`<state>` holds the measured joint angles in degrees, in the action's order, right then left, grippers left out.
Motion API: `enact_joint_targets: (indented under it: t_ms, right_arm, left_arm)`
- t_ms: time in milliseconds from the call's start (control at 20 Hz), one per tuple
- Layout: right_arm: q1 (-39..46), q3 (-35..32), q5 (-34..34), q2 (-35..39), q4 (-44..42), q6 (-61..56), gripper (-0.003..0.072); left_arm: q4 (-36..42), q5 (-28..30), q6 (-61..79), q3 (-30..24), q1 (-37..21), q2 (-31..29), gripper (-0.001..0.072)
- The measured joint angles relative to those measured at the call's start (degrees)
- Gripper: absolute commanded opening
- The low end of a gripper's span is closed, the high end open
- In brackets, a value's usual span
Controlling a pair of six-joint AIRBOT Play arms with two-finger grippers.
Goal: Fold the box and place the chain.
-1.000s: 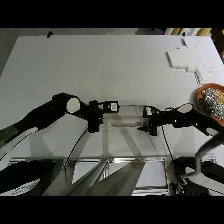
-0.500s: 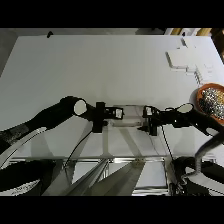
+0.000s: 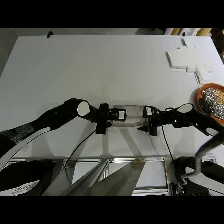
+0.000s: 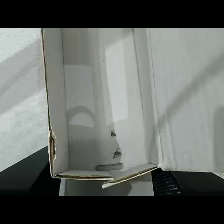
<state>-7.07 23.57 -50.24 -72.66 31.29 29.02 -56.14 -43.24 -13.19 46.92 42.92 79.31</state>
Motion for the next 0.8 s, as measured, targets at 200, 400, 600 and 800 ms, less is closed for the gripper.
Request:
enact_joint_targets:
  t_ms: [200,400,600,800]
  right_arm:
    - [0.0,0.0,0.0,0.0,0.0,0.0,0.0397]
    - [0.02,0.0,-0.02,0.0,0.0,0.0,0.0397]
    - [0.02,0.0,-0.02,0.0,0.0,0.0,0.0397]
    - [0.02,0.0,-0.02,0.0,0.0,0.0,0.0397]
  left_arm:
    - [2.58,2.01,1.22,0.0,0.63,1.33,0.0128]
    - [6.23,4.9,3.04,-0.02,1.57,2.08,0.0128]
    - [8.92,6.01,4.81,-0.02,2.03,2.36,0.0316]
    - [9.81,6.01,4.61,-0.02,2.14,2.4,0.0494]
